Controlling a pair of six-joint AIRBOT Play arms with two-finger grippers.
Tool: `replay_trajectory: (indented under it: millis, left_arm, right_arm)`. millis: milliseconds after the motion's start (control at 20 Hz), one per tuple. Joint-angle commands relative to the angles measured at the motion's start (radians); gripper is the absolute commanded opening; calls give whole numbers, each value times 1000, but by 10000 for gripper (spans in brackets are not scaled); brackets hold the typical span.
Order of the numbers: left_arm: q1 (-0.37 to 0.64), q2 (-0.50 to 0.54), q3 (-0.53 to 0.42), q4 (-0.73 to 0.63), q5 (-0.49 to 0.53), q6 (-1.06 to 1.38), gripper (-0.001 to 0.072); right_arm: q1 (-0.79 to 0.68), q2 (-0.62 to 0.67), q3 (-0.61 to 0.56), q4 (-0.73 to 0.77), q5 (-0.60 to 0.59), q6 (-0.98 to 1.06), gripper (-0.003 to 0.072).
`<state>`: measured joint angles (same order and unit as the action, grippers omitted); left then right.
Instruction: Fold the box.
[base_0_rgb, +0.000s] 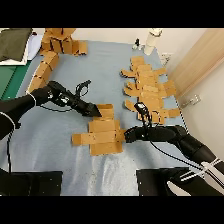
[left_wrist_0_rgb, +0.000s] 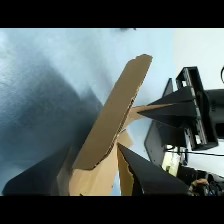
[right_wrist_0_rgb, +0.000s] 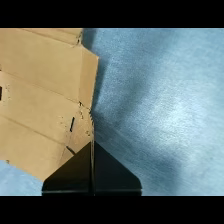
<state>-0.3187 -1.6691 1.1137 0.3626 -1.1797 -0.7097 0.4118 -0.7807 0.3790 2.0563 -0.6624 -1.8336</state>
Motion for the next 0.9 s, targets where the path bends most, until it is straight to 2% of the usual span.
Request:
replay_trajectory:
  millis: [0,200,300,700,750,850]
  left_arm:
    - [0,-27,1,-26,-87,21,410]
    - [0,-44,1,-26,-101,27,406]
    - [0,-45,1,-26,-101,41,283]
    - [0,-45,1,-26,-65,49,275]
    - [0,-45,1,-27,-69,64,125]
    - [-5,-45,1,-26,-69,75,104]
  right_arm:
    - [1,1,0,-22,2,0,5]
    - [1,1,0,-24,2,0,5]
    - [1,1,0,-25,4,0,5]
    - [1,1,0,-25,5,0,5]
    - [1,1,0,-25,5,0,5]
    - [1,1,0,-25,5,0,5]
